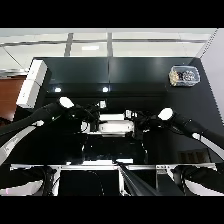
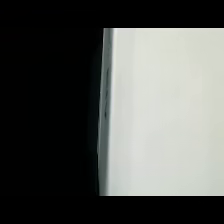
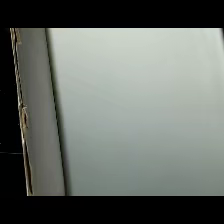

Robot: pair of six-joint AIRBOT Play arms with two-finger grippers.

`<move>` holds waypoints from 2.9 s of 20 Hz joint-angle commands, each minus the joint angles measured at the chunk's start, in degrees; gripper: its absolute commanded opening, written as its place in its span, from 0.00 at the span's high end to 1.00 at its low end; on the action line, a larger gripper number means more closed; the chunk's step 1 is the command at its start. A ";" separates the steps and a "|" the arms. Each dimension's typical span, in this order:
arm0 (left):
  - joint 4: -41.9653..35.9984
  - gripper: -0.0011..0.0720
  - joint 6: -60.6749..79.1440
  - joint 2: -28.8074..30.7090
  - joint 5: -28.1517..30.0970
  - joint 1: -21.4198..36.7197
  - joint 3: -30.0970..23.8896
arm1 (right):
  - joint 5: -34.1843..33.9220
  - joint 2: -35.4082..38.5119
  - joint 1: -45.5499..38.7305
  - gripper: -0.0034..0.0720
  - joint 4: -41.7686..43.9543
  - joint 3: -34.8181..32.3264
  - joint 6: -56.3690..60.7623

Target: Fold the box and place the chain.

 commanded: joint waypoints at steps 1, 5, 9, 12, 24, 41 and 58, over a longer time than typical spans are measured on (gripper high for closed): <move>0.02 0.95 0.04 -0.04 0.00 0.00 0.02 | -0.15 -0.02 0.24 0.15 -0.55 0.00 0.42; 0.02 0.95 0.04 -0.02 -0.22 0.00 0.02 | -0.15 -0.02 0.24 0.24 -0.55 -0.02 0.42; 1.22 0.44 -1.42 2.03 -0.59 0.59 0.02 | -0.15 -0.02 0.24 0.24 -0.55 0.00 0.42; 7.96 0.09 -10.78 7.80 -0.92 2.82 0.02 | -0.15 -0.02 0.24 0.28 -0.55 0.00 0.42; 6.86 0.95 -47.04 14.47 -26.14 3.26 -0.04 | -0.13 -0.02 0.24 0.64 -0.50 0.00 0.44; -7.41 0.96 -41.05 -1.31 1.88 2.14 -0.02 | -0.13 -0.02 0.24 0.64 -0.39 0.00 0.42; 1.60 0.01 6.25 19.45 -13.25 17.09 -10.99 | -0.13 -0.02 0.24 0.64 -0.37 0.00 0.42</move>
